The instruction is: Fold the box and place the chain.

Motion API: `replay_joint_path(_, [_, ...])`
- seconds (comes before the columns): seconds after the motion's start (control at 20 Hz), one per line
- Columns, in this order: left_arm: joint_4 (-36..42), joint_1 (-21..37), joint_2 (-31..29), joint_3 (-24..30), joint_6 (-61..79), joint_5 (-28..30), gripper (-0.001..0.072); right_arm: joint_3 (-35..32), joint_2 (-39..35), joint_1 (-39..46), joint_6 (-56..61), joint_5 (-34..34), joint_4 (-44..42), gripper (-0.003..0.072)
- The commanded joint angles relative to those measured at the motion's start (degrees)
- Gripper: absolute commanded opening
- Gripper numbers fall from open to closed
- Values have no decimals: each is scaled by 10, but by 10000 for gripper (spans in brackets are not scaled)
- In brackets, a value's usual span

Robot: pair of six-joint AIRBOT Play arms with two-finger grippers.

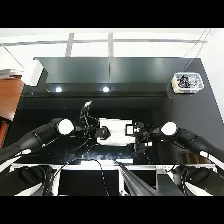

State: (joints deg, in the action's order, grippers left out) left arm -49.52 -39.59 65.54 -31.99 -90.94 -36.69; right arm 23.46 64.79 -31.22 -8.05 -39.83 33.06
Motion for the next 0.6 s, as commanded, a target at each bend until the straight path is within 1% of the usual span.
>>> replay_joint_path(0.0, [-13, -1, 7, 0, -11, 3, 706, 0, 0, 0, 1, 1, 0, 389])
replay_joint_path(0.3, [-13, -1, 22, -2, -11, 1, 706, 0, 0, 0, 1, 1, 0, 389])
replay_joint_path(0.4, [-20, -1, 25, -14, -11, -9, 705, 0, 0, 0, 1, 1, 0, 389])
replay_joint_path(0.45, [-38, -1, 27, -22, -28, -23, 705, 0, 0, 0, 1, 1, 0, 389])
replay_joint_path(0.55, [-107, -1, 33, -47, -105, -78, 704, 0, 0, 0, 1, 1, 0, 390])
